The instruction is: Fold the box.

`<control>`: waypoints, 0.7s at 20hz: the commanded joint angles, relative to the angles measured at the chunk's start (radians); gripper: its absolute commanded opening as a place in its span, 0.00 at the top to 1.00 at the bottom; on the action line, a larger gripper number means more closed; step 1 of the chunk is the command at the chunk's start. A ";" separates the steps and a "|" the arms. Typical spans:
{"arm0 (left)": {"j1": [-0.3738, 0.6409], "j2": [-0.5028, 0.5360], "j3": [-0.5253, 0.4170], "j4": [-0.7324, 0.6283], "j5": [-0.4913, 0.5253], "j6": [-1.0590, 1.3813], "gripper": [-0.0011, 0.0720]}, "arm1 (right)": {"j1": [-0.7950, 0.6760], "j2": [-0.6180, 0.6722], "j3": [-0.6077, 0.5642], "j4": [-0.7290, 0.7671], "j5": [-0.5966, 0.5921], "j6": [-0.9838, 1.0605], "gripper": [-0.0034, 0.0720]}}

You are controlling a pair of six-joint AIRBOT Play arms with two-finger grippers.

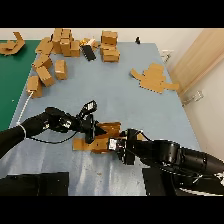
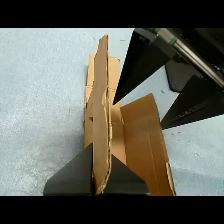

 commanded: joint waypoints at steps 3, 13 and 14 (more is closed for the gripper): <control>0.001 0.000 0.001 0.000 0.000 0.000 0.97 | -0.012 0.024 0.005 0.030 -0.084 0.016 0.00; 0.001 0.000 0.001 0.000 0.000 0.000 0.97 | -0.169 0.036 0.003 0.230 -0.005 -0.290 0.00; 0.001 0.000 0.001 0.000 0.000 0.000 0.97 | -0.208 0.036 0.003 0.303 -0.005 -0.377 0.00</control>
